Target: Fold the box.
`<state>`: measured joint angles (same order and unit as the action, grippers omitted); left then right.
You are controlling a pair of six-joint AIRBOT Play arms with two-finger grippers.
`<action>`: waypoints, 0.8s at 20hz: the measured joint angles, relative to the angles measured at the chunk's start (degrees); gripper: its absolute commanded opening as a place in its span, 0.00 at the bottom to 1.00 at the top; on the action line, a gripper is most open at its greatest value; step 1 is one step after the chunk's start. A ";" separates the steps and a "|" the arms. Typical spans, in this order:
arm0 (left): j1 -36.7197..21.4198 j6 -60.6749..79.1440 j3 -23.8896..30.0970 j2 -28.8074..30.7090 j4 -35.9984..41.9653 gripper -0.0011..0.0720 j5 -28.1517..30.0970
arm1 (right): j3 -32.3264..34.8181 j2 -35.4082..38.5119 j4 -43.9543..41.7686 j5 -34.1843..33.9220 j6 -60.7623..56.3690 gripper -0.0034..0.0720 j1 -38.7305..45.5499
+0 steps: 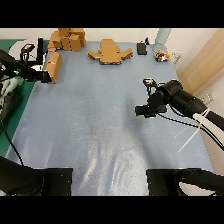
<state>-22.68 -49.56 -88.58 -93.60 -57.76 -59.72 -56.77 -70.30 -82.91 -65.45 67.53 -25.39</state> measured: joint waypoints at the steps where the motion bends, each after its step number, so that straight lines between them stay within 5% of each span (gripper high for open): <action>1: 0.00 0.00 0.00 1.25 1.33 0.97 -3.13 | 0.00 0.00 0.02 0.00 0.00 0.05 0.02; 8: 7.85 1.29 1.97 6.86 20.41 0.97 -25.42 | 0.00 0.00 0.02 0.00 -0.02 0.05 0.02; 11: 17.68 0.42 6.51 8.87 23.19 0.97 -26.58 | 0.00 0.00 0.02 0.00 0.00 0.05 0.02; 16: 34.99 -1.44 16.39 10.38 24.79 0.97 -20.28 | 0.00 0.00 0.02 0.00 -0.02 0.05 0.02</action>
